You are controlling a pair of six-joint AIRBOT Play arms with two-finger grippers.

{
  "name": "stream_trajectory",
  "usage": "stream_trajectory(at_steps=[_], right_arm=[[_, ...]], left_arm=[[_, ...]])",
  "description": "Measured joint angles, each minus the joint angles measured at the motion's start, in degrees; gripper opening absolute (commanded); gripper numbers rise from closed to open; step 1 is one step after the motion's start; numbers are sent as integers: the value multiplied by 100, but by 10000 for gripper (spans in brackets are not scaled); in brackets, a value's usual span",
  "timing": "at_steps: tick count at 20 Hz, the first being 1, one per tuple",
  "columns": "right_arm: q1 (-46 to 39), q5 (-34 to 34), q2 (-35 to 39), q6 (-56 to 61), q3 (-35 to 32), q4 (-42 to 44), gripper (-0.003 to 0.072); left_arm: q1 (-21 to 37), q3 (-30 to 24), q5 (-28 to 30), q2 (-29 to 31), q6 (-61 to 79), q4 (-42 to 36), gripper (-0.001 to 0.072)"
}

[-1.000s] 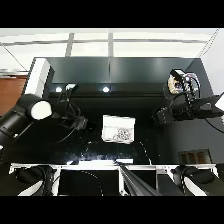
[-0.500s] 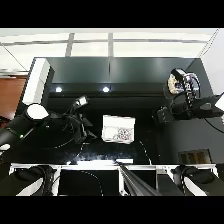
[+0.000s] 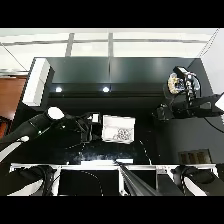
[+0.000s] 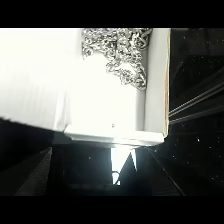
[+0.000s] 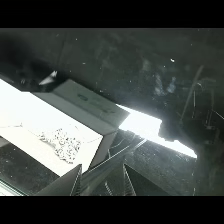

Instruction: Fold the box and place the chain.

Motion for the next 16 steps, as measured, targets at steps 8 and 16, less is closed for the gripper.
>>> stream_trajectory(at_steps=[8, 16], right_arm=[[0, -260, 2, 28, 0, -4, 324], [0, -337, 0, 26, 0, -2, 324]], left_arm=[[-155, -2, -17, -164, 485, -627, 715], [-240, -13, -98, -181, 197, -291, 715]])
